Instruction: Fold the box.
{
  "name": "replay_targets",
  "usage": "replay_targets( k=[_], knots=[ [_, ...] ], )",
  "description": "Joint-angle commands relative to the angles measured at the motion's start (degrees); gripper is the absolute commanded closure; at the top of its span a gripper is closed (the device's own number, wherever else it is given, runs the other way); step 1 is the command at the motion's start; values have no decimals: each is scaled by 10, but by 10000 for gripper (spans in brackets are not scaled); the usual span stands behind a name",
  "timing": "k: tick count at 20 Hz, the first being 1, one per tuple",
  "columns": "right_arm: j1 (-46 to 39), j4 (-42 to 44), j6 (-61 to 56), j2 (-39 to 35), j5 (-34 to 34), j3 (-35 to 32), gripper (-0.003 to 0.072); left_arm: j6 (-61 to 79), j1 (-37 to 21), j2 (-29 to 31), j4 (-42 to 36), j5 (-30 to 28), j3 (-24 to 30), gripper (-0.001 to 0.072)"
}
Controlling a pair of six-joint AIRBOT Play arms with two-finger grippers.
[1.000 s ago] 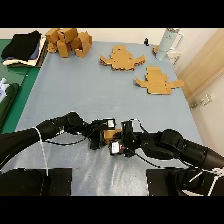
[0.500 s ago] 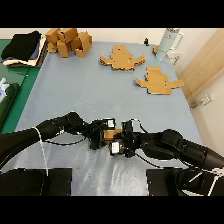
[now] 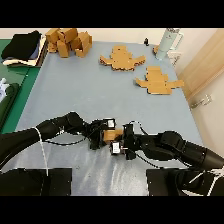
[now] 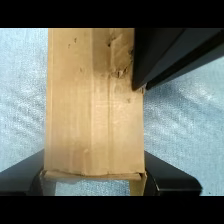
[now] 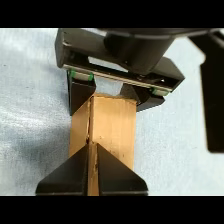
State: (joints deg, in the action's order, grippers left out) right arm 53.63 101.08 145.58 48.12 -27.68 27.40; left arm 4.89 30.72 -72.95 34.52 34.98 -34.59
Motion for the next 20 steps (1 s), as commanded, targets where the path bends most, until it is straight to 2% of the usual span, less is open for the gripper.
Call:
replay_targets(
  k=[1,7,9,12,20],
  knots=[
    [1,3,0,-9,3,0,594,0,0,0,0,0,0,272],
    [-23,-19,-2,-43,-11,3,605,0,0,0,0,0,0,272],
    [-33,-22,-17,-42,-36,2,681,0,0,0,0,0,0,273],
    [-34,-31,-33,-33,-56,2,680,0,0,0,0,0,0,272],
    [-33,-21,-33,0,-57,2,681,0,0,0,0,0,0,272]
  ],
)
